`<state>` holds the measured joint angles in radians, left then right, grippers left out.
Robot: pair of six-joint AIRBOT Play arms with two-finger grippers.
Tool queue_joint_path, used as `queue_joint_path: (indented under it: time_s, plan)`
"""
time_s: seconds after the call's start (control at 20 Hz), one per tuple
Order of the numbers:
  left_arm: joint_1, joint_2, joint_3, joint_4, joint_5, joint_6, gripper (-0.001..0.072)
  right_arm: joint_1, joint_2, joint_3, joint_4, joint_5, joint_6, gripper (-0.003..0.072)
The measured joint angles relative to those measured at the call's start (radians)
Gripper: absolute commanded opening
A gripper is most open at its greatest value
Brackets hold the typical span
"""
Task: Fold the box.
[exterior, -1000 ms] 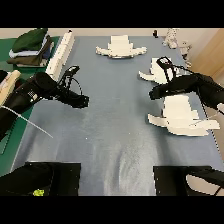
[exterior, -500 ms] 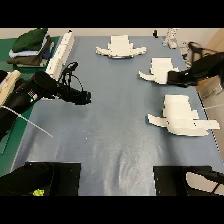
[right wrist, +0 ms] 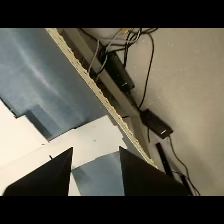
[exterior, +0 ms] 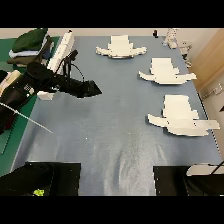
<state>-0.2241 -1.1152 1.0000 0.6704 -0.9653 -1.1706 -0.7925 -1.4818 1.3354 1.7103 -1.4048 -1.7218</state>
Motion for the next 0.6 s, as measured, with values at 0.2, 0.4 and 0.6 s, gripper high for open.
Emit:
queue_joint_path:
  time_s: [0.2, 0.4, 0.6]
  plan:
    - [0.0, 0.0, 0.01, -0.032, -0.034, 0.002, 0.0465, -0.174, -0.103, 0.004, 0.134, -0.046, -0.151, 0.0467]
    - [-0.001, 0.0, 0.012, -0.047, -0.05, 0.002, 0.0464, -0.239, -0.198, 0.016, 0.249, -0.107, -0.269, 0.0467]
    - [-0.001, 0.0, 0.013, -0.063, -0.065, 0.002, 0.0465, -0.245, -0.261, 0.029, 0.327, -0.161, -0.323, 0.026]
